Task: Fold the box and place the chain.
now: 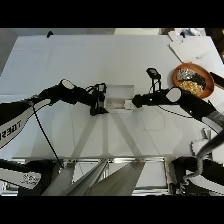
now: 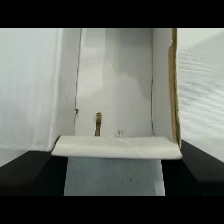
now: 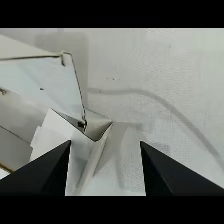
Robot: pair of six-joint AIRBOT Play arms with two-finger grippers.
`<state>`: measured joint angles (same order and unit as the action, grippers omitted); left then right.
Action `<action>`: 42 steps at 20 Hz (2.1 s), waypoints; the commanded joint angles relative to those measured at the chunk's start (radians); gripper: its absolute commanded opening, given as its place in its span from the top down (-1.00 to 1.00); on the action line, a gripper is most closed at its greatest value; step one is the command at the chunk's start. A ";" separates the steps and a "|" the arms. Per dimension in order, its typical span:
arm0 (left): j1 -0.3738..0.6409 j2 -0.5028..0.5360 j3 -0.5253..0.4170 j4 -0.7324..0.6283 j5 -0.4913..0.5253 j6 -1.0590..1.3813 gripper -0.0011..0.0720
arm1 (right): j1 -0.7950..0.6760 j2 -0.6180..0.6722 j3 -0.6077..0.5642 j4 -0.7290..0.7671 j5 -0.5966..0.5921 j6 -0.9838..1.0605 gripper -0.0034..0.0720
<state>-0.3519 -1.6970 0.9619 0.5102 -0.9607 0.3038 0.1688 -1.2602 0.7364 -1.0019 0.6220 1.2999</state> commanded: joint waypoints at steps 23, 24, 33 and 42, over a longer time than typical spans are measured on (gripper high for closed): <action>0.001 0.000 0.000 0.000 0.000 -0.001 0.28 | 0.171 -0.157 0.167 -0.300 0.061 0.456 -0.19; 0.001 0.000 0.000 0.000 0.000 -0.001 0.28 | 0.187 -0.174 0.184 -0.336 0.079 0.502 -0.14; 0.001 0.000 0.000 0.000 0.000 -0.002 0.28 | 0.318 -0.314 0.332 -0.699 0.264 0.844 -0.03; 0.001 0.000 0.000 0.000 0.000 -0.001 0.28 | 0.335 -0.325 0.360 -0.700 0.234 1.007 0.87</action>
<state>-0.3511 -1.6966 0.9623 0.5095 -0.9585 0.3016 0.5007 -1.5829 1.0885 -1.6985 0.8684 2.2723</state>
